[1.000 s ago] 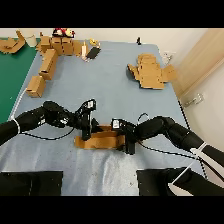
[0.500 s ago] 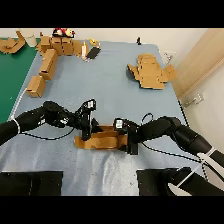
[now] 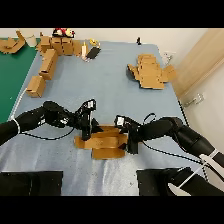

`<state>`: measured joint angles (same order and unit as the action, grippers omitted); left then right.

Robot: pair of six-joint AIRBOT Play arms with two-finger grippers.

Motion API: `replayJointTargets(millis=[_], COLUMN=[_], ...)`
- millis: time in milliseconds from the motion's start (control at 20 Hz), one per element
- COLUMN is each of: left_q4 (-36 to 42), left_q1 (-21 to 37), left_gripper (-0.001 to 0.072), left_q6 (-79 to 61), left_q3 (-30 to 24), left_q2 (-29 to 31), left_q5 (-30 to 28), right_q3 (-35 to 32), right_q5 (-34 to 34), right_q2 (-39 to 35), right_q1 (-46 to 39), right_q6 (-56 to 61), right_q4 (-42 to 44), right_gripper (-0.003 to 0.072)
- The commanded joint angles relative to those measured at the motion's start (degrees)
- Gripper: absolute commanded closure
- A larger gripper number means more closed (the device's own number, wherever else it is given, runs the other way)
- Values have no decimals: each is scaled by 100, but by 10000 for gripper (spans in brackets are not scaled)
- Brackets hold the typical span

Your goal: Fold the box.

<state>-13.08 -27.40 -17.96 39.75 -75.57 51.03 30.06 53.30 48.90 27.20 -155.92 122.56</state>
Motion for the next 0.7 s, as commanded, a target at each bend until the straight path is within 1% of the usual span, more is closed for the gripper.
replayJointTargets(millis=[0, 100, 200, 300, 450, 550, 650], left_q4=[-2, -2, -2, -2, -2, 0, -2], left_q1=[-2, -2, -4, -2, -4, -2, -2], left_gripper=[697, 697, 697, 697, 697, 697, 697], left_q6=[-2, -2, -2, -2, -2, -2, -2], left_q3=[7, 7, 7, 7, 7, 7, 7], left_q2=[2, 2, 2, 2, 2, 2, 2], left_q5=[0, 0, 0, 0, 0, 0, 0], right_q3=[0, 0, 4, 0, -39, -208, -533], right_q5=[125, 22, -195, -146, -48, -59, -332], right_q2=[-184, -420, -688, -1038, -1456, -1506, -1447], right_q1=[20, 188, 439, 822, 1604, 2245, 3014], right_q6=[52, 127, 684, 1180, 2297, 2942, 3812], right_q4=[-17, -229, -907, -1397, -2472, -2938, -3403], right_gripper=[-20, -19, -12, -12, -12, -12, -12])
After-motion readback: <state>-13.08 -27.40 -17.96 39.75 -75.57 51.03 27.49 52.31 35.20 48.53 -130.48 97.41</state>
